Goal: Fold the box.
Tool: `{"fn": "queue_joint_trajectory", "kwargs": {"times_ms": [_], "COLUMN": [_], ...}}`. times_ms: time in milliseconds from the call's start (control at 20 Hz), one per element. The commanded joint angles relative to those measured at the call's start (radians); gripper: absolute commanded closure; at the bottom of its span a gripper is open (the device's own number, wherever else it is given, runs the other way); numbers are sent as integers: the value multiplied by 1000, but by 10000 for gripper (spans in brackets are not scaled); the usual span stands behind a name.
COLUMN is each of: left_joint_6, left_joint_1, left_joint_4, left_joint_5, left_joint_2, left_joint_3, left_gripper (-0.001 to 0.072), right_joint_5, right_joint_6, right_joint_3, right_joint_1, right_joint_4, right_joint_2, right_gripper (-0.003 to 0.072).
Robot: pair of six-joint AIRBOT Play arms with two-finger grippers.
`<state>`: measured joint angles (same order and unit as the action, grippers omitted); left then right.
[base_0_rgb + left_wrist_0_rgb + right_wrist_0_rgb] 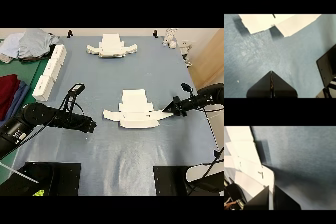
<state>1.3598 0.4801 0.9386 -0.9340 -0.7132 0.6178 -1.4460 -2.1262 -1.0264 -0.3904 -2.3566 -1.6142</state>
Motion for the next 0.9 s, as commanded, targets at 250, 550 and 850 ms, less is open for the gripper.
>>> {"fn": "queue_joint_trajectory", "kwargs": {"times_ms": [250, 550, 850], "left_joint_6": [50, -42, -337], "left_joint_1": [-27, -271, -411], "left_joint_4": [0, -91, -379], "left_joint_5": [10, -44, -135], "left_joint_2": [-25, -186, -394], "left_joint_3": [3, 43, 46], "left_gripper": [695, 288, 287], "right_joint_5": [68, 362, 512], "right_joint_6": [-9, 53, 97], "right_joint_3": [111, 451, 634], "right_joint_1": [168, 371, 519], "right_joint_4": [-16, -14, -16], "right_joint_2": [124, 490, 672], "right_gripper": [683, 683, 683]}}
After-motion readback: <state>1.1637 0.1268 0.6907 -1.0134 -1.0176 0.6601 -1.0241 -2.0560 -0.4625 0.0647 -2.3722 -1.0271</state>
